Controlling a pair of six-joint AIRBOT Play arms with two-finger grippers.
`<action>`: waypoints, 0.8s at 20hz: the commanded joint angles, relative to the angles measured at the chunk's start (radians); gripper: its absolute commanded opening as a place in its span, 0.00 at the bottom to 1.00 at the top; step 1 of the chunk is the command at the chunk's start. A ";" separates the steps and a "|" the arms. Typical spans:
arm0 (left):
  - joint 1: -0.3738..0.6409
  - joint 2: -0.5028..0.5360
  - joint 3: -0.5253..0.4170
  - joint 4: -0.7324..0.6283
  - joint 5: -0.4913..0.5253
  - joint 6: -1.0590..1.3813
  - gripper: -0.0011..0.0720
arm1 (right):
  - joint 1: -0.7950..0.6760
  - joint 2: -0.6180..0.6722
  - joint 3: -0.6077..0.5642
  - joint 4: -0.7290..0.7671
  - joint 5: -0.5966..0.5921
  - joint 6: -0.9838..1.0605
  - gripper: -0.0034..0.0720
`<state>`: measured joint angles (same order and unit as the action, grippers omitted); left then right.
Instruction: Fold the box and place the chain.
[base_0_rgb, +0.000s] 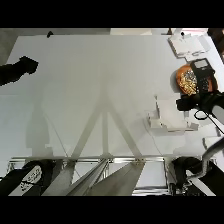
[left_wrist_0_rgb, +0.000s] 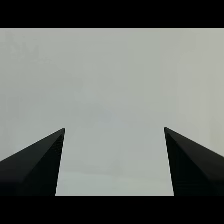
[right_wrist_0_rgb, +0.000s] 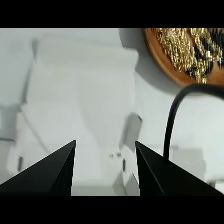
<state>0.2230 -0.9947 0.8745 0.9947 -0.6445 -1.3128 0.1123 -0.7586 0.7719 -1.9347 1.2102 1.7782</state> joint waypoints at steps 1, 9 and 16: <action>0.000 0.001 0.000 0.000 0.000 0.000 0.96 | -0.154 -0.104 0.000 0.001 0.089 0.004 0.60; 0.000 0.001 0.000 0.000 0.000 0.000 0.96 | -0.758 -0.148 0.011 0.102 0.021 -0.241 0.67; 0.000 0.001 0.000 0.000 0.000 0.000 0.96 | -1.179 -0.365 0.138 0.406 0.015 -0.528 0.59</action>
